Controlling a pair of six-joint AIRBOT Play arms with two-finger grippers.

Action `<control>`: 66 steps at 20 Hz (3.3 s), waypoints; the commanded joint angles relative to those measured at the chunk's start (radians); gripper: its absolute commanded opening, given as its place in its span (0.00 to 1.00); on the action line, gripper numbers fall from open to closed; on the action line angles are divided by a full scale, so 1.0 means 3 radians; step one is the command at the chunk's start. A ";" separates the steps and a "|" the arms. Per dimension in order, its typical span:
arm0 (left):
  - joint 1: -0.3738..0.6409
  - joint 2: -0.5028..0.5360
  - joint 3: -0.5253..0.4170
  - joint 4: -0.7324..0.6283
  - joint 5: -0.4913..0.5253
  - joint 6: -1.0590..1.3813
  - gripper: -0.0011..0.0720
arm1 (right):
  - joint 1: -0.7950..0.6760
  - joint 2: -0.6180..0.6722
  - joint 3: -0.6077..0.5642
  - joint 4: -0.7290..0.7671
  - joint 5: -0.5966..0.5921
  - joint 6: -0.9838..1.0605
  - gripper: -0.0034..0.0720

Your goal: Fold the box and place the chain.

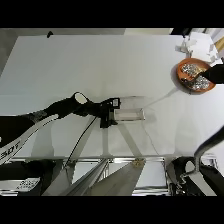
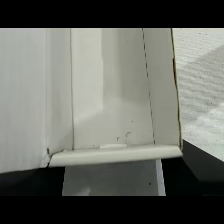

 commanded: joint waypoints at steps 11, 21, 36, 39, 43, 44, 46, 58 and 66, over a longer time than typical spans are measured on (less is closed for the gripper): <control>0.0003 0.0003 -0.0001 0.0001 0.0001 0.0001 0.30 | 0.0127 0.0646 -0.0004 0.1017 0.0492 -0.0165 0.06; 0.0003 0.0003 -0.0001 0.0001 0.0001 0.0001 0.30 | 0.0767 0.0768 -0.0006 0.0762 0.0492 -0.0052 0.06; 0.0003 0.0003 -0.0001 0.0000 0.0001 0.0001 0.30 | 0.0767 0.0037 -0.1096 -0.0649 -0.0435 0.0425 0.06; 0.0003 0.0003 -0.0001 0.0001 0.0000 0.0001 0.30 | 0.0767 0.0370 -0.1083 -0.0079 -0.0468 0.0158 0.06; 0.0003 0.0003 -0.0001 0.0001 0.0001 0.0001 0.30 | 0.0763 0.0289 -0.1141 -0.1216 -0.0668 0.0641 0.06; 0.0003 0.0003 -0.0001 0.0001 0.0003 0.0001 0.30 | 0.0764 0.0230 -0.1141 -0.1189 -0.0570 0.0637 0.06; 0.0003 0.0003 -0.0001 0.0001 0.0001 0.0001 0.30 | 0.0767 0.0248 -0.1139 -0.0764 -0.0432 0.0529 0.06; 0.0003 0.0003 -0.0001 0.0001 0.0001 0.0001 0.30 | 0.1095 0.0861 -0.1139 0.1731 -0.0563 -0.0193 0.06; 0.0003 0.0003 -0.0001 0.0000 0.0001 0.0001 0.30 | 0.2398 0.0340 -0.1139 0.0974 -0.1265 0.0004 0.06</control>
